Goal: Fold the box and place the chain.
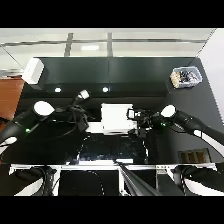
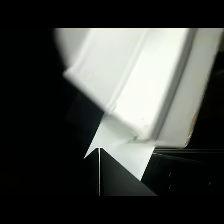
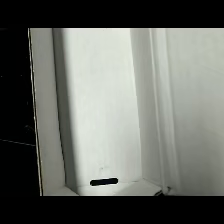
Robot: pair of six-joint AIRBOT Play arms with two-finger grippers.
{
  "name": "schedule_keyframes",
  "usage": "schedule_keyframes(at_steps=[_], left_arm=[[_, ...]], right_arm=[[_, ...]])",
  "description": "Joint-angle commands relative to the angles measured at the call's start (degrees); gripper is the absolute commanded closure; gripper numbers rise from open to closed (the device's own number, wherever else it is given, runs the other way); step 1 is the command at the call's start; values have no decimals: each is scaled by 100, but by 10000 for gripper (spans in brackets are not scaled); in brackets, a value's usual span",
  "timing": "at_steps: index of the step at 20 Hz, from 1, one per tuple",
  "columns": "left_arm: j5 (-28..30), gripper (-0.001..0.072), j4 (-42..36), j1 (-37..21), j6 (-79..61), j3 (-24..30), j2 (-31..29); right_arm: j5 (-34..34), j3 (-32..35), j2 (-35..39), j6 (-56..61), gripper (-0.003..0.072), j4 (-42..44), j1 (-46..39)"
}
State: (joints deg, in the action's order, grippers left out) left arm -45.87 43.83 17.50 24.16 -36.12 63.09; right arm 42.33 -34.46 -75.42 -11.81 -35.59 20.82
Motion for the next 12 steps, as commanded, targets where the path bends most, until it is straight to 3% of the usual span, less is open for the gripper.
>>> schedule_keyframes(at_steps=[1,5,7,9,12], left_arm=[[-457,683,841,-1040,2588,13,-269],[-763,682,595,-2197,4695,323,-83],[-1567,682,22,-2487,4540,367,293],[-2129,683,-428,-2531,4103,367,734],[-1978,684,-529,-2277,4271,367,1244]], right_arm=[[0,0,2,2,279,2,0],[0,0,2,2,278,2,0],[0,0,2,2,278,2,0],[0,0,2,2,279,2,0],[0,0,2,2,278,2,0]])
